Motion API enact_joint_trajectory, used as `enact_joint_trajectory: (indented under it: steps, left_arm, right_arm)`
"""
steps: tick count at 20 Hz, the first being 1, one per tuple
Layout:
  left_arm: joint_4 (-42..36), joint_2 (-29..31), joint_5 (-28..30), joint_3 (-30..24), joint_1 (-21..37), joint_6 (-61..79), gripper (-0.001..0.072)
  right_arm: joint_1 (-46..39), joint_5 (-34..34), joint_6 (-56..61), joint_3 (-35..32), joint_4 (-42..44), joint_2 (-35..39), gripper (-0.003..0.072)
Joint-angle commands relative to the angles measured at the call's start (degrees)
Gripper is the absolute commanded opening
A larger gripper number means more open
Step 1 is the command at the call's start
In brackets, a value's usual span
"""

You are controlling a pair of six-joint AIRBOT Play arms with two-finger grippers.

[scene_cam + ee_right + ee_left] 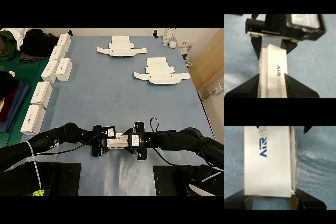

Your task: Fold the box.

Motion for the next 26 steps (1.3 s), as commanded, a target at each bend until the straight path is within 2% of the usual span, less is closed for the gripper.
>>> enact_joint_trajectory:
  steps: [1, 2, 4, 7, 11, 20, 26]
  left_arm:
    - [0.0, 0.0, 0.0, 0.0, 0.0, 0.0, 0.026]
    - [0.0, 0.0, 0.0, 0.0, 0.0, 0.0, 0.0259]
    - [0.0, 0.0, 0.0, 0.0, 0.0, 0.0, 0.0259]
    - [0.0, 0.0, 0.0, 0.0, 0.0, 0.0, 0.0259]
    - [0.0, 0.0, 0.0, 0.0, 0.0, 0.0, 0.0259]
    - [0.0, 0.0, 0.0, 0.0, 0.0, 0.0, 0.0259]
    - [0.0, 0.0, 0.0, 0.0, 0.0, 0.0, 0.0259]
  right_arm:
    - [-0.7, 0.2, 12.7, -0.1, 0.1, 5.4, 0.0479]
    - [-1.0, 0.3, 21.7, -0.6, 0.1, 6.4, 0.0383]
    - [-1.0, 3.9, 34.7, -3.6, 0.8, 7.4, 0.0014]
    - [0.7, 13.6, 37.9, -10.8, 7.0, 7.6, 0.0003]
    - [5.4, 22.5, 39.1, -15.3, 6.9, 7.5, 0.0003]
    - [5.8, 21.6, 39.3, -16.7, 6.7, 3.5, 0.0003]
    - [5.8, 21.2, 39.5, -17.0, 6.7, 3.5, 0.0003]
